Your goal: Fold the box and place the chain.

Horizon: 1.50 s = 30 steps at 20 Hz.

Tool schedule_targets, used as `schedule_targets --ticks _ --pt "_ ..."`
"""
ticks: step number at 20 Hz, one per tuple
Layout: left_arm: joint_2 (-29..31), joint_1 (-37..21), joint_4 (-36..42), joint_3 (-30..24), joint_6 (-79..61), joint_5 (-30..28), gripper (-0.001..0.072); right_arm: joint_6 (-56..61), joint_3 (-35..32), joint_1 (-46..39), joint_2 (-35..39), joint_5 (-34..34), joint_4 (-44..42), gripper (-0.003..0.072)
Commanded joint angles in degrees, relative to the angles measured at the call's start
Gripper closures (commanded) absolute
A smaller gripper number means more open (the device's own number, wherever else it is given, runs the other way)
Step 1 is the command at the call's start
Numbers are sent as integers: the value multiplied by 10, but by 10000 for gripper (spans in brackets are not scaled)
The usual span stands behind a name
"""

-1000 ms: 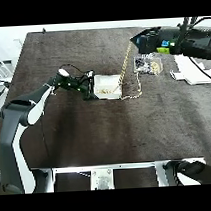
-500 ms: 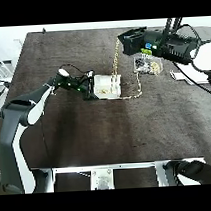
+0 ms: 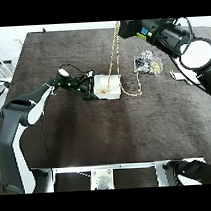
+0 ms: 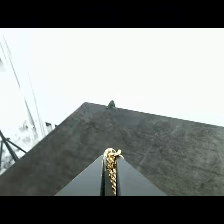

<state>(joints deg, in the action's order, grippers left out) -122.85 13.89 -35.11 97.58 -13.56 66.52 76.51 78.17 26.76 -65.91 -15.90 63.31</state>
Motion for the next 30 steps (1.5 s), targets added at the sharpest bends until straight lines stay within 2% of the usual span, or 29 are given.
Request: schedule_targets --ticks 1,11,14,20,26,27,29,30 --pt "0 0 0 0 0 0 252 -2 10 6 -23 7 -33 670" --pt "0 0 0 0 0 0 253 8 0 32 -58 -21 -48 669" --pt "0 0 0 0 0 0 252 10 -49 19 -60 -37 -49 669" --pt "0 0 0 0 0 0 253 44 -178 -4 -85 -21 -50 670" --pt "0 0 0 0 0 0 252 45 -209 -5 -186 -16 -73 668" --pt "0 0 0 0 0 0 252 45 -209 -7 -197 -15 -73 640" --pt "0 0 0 0 0 -1 252 44 -209 -14 -195 -17 -72 217" --pt "0 0 0 0 0 0 253 44 -209 -23 -189 -17 -69 190"
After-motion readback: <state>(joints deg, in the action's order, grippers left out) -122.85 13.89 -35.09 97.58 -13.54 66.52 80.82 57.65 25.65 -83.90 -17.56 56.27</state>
